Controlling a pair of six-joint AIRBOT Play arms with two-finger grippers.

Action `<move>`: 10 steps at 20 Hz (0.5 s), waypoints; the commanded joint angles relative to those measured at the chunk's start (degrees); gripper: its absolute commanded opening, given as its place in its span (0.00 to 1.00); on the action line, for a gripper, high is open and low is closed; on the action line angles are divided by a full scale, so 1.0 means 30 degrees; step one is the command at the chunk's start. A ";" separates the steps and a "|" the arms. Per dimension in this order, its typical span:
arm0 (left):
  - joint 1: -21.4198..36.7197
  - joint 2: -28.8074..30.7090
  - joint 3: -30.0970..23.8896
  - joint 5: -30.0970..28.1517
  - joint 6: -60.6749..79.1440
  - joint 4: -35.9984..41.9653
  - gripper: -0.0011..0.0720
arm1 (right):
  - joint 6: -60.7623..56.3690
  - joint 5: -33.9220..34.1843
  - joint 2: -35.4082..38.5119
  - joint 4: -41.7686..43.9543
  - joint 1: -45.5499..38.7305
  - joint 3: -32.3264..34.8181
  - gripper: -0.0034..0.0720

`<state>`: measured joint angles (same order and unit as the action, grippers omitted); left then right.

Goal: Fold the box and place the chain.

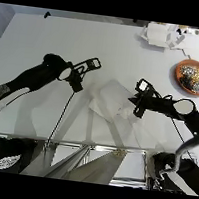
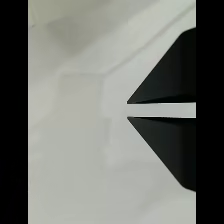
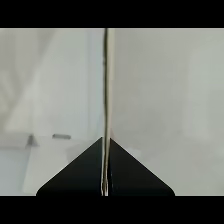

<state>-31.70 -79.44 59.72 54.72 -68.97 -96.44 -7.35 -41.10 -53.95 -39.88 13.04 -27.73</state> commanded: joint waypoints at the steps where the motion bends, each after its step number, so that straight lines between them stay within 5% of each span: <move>1: 0.1785 0.0211 -0.0015 0.2098 -0.1734 0.1100 0.13 | -0.1916 -0.0809 0.0364 -0.0670 -0.0007 0.0000 0.07; 6: 0.2586 0.0219 -0.0015 0.2514 0.0568 0.4532 0.02 | -0.3417 -0.0248 0.1989 -0.3446 -0.0007 -0.0007 0.07; 10: 0.2557 0.0219 -0.0015 0.2302 0.9318 1.2109 0.02 | -0.3548 -0.1588 0.2186 -0.4801 -0.0007 -0.0007 0.06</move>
<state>-24.38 -78.83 59.70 61.58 -58.39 -76.34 -16.75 -43.44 -48.21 -50.65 13.02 -27.73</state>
